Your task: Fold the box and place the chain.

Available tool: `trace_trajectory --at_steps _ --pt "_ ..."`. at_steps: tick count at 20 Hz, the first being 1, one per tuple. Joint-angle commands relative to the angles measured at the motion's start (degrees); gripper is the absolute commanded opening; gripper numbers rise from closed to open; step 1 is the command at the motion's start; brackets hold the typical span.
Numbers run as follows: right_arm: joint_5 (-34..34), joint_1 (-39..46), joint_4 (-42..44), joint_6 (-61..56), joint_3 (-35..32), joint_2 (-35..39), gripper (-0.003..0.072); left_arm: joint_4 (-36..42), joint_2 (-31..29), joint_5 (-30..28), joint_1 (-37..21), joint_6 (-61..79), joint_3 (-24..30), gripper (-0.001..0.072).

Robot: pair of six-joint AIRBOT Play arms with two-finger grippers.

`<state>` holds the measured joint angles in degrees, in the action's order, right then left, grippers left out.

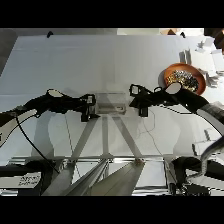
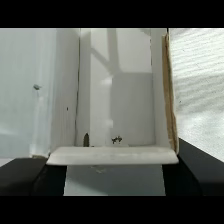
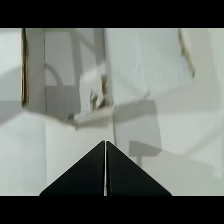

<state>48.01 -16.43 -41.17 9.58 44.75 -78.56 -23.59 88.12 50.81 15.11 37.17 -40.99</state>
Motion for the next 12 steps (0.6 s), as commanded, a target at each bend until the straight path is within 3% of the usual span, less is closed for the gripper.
trace_trajectory --at_steps 1,7,12 --pt "-0.1 -1.5 -3.6 -2.0 0.0 -0.6 0.0006 0.0 0.0 0.0 0.0 0.0 0.0 0.0211" --pt "-8.2 -6.4 -0.9 -2.1 0.0 -1.6 0.0004 0.0 0.0 0.0 0.0 0.0 0.0 0.0211" --pt "-6.6 -8.0 0.6 -2.1 0.0 -1.6 0.0004 0.0 0.0 0.0 0.0 0.0 0.0 0.0211"
